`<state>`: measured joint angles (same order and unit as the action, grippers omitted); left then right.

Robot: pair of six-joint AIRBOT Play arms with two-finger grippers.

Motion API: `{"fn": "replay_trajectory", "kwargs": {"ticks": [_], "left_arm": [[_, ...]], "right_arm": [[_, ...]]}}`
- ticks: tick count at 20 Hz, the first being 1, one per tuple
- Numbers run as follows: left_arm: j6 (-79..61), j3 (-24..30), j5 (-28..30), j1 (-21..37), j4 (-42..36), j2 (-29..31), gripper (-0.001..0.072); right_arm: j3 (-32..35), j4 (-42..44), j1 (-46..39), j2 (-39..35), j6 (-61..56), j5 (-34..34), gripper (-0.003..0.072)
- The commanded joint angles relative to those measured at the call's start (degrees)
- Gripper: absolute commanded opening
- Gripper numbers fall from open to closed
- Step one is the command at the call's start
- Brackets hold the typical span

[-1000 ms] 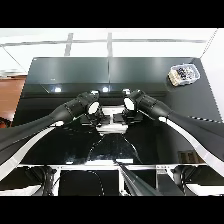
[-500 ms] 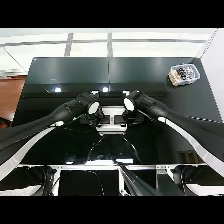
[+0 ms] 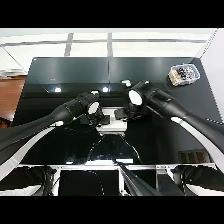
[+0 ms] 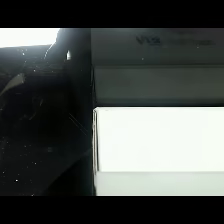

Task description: Fold the box and place the chain.

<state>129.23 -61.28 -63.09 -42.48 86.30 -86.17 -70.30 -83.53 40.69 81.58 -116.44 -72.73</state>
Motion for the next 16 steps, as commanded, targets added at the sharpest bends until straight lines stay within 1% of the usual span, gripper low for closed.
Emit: {"fn": "replay_trajectory", "kwargs": {"ticks": [1, 2, 4, 5, 7, 8, 9, 11, 12, 13, 15, 16], "left_arm": [[0.02, -0.04, 0.00, 0.02, 0.00, -0.04, 0.0031], [0.00, -0.04, 0.00, 0.02, 0.00, -0.04, 0.0031], [0.02, -0.04, 0.00, 0.02, 0.00, -0.04, 0.0031], [0.00, -0.04, 0.00, 0.02, 0.00, -0.04, 0.0031], [0.00, -0.04, 0.00, 0.02, 0.00, -0.04, 0.0031], [0.02, -0.04, 0.00, 0.02, 0.00, -0.04, 0.0031], [0.00, -0.04, 0.02, 0.02, 0.00, -0.04, 0.0031], [0.00, -0.04, 0.02, 0.02, 0.00, -0.04, 0.0031], [0.00, -0.04, 0.02, 0.02, 0.00, -0.04, 0.0030], [0.00, -0.04, 0.04, 0.02, 0.00, -0.04, 0.0031], [0.00, -0.04, 0.04, 0.02, 0.00, -0.04, 0.0031], [0.00, -0.04, 0.02, 0.02, 0.00, -0.04, 0.0031]], "right_arm": [[-0.39, -16.35, -0.50, -7.28, 2.40, -5.90, 0.0318], [-0.39, -23.82, -1.66, -8.83, 2.25, -6.54, 0.0318], [-0.37, -34.12, -6.27, -9.57, 2.27, -4.66, 0.0317], [0.09, -36.50, -10.03, -9.53, 2.29, -1.11, 0.0317], [2.12, -35.74, -18.73, -9.51, 1.88, 9.92, 0.0319], [3.50, -34.67, -22.75, -9.38, -0.33, 15.43, 0.0434], [4.59, -31.78, -26.95, -8.68, -0.96, 20.79, 0.0705], [4.09, -22.73, -33.51, -5.44, -0.92, 25.88, 0.0705], [2.43, -18.75, -36.06, -3.08, -0.96, 26.82, 0.0705], [-0.81, -15.96, -37.81, -0.28, -0.96, 25.81, 0.0705], [-12.02, -12.26, -40.48, 7.43, -1.66, 18.40, 0.0704], [-19.39, -11.80, -41.51, 12.13, -3.41, 12.72, 0.0705]]}}
